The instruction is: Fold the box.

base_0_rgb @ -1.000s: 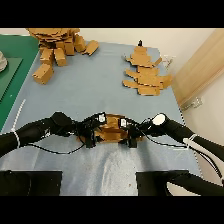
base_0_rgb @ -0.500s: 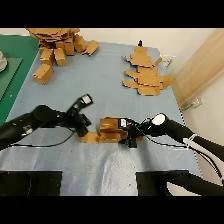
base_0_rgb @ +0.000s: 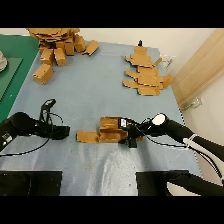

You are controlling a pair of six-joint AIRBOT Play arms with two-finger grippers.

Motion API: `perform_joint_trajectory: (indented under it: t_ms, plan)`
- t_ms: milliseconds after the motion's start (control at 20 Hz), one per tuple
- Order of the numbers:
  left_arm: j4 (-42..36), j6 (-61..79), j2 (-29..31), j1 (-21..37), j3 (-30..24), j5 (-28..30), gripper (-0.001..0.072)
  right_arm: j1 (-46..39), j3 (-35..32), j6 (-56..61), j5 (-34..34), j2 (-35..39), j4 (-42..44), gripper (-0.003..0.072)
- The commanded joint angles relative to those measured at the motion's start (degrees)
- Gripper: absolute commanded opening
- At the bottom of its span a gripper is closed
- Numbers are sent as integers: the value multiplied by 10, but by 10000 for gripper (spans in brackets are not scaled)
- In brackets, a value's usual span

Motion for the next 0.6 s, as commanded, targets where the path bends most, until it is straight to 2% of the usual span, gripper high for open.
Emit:
perform_joint_trajectory:
  t_ms: [0, 100, 200, 400, 550]
  plan:
    - [-145, 34, -53, -42, -17, 37, 12, 0, 0, 0, 0, 0, 0, 469]
    - [-207, 71, -88, -73, -17, 66, 11, 0, 0, 0, 0, 0, 0, 469]
    - [-222, 76, -118, -96, -16, 86, 12, 0, 0, 0, 0, 0, 0, 469]
    - [-319, 160, -135, -122, -9, 118, 11, 0, 0, 0, 0, 0, 0, 469]
    - [-326, 160, -156, -130, -9, 127, 11, 0, 0, 0, 0, 0, 0, 469]
